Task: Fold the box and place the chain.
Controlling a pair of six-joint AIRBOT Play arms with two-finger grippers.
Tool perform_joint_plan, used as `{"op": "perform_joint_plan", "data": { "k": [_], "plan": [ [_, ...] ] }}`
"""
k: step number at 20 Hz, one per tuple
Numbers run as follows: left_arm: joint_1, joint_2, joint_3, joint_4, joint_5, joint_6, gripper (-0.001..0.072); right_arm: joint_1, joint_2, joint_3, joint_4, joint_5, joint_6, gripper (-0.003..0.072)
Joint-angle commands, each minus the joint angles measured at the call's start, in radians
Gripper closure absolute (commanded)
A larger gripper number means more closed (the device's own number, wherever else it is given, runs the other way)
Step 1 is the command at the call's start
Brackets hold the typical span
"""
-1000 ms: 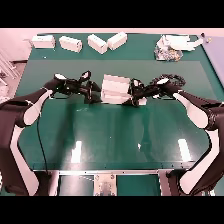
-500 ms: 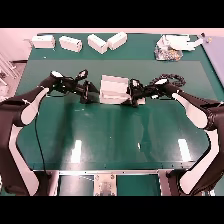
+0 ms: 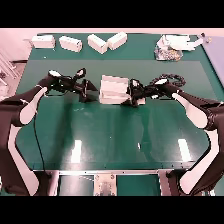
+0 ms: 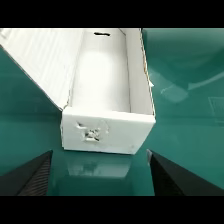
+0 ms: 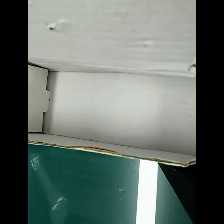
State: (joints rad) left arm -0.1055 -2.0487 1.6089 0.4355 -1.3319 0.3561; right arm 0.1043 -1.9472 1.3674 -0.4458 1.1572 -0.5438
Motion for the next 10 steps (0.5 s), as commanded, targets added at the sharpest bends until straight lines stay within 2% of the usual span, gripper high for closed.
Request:
{"op": "perform_joint_plan", "data": {
  "k": [1, 10],
  "plan": [
    [-0.021, 0.0, 0.0, -0.002, 0.034, 0.024, -0.0011, 0.0, 0.001, 0.0, 0.0, 0.0, 0.001, 0.021],
    [-0.066, -0.017, 0.0, -0.001, 0.086, 0.019, -0.0011, 0.0, 0.001, 0.0, 0.0, 0.0, 0.001, 0.021]
  ]
}}
